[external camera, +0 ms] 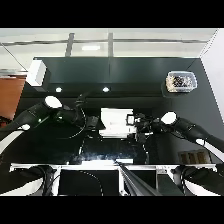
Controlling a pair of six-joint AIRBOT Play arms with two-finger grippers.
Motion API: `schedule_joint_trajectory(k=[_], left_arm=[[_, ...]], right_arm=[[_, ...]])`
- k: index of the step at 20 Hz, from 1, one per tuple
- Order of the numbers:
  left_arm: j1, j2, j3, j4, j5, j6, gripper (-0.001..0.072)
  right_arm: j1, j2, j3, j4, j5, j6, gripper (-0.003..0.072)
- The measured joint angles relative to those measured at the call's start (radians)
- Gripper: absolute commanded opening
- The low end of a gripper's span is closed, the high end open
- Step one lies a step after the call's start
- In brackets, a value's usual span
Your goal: Fold the box and place the chain.
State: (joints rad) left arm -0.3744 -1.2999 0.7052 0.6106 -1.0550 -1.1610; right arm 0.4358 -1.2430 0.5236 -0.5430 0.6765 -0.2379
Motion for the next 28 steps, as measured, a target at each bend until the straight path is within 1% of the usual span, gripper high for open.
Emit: schedule_joint_trajectory(k=[3,6,8,9,11,13,14,15,16,19,20,21,25,28], left_arm=[[-0.086,0.0,0.008,0.078,0.101,-0.126,0.0706],[-0.165,0.0,0.034,0.228,0.174,-0.322,0.0704],[-0.208,-0.005,0.066,0.348,0.2,-0.457,0.07],[-0.228,-0.009,0.085,0.407,0.199,-0.517,0.0685],[-0.27,-0.025,0.131,0.539,0.172,-0.646,0.0681],[-0.312,-0.05,0.179,0.655,0.102,-0.776,0.0674],[-0.333,-0.063,0.203,0.7,0.073,-0.832,0.0578],[-0.354,-0.075,0.222,0.732,0.051,-0.879,0.0429],[-0.378,-0.086,0.24,0.76,0.035,-0.918,0.0395],[-0.443,-0.106,0.27,0.833,0.014,-1.026,0.0394],[-0.46,-0.109,0.275,0.859,0.013,-1.068,0.0385],[-0.473,-0.113,0.28,0.882,0.006,-1.106,0.0358],[-0.486,-0.118,0.294,0.934,0.002,-1.188,0.0348],[-0.488,-0.119,0.299,0.945,0.026,-1.21,0.0344]], right_arm=[[0.0,0.0,0.0,0.0,0.0,0.0,0.0317],[0.0,0.0,0.0,0.0,0.0,0.001,0.0317],[0.0,0.0,0.0,0.0,0.0,0.002,0.0317],[0.0,0.0,0.0,0.0,0.0,0.002,0.0317],[0.0,0.0,0.0,0.0,0.0,0.002,0.0317],[0.0,0.0,0.0,0.0,0.0,0.002,0.0317],[0.0,0.0,0.0,0.0,0.0,0.002,0.0317],[0.0,0.0,0.0,0.0,0.0,0.002,0.0317],[0.0,0.0,0.0,0.0,0.0,0.001,0.0317],[0.0,0.0,0.0,0.0,-0.001,0.002,0.0317],[0.0,0.0,0.0,0.0,0.0,0.002,0.0317],[0.0,0.0,0.0,0.0,-0.001,0.002,0.0317],[0.0,0.0,0.0,0.0,-0.001,0.002,0.0317],[0.0,0.0,0.0,0.0,-0.001,0.002,0.0318]])
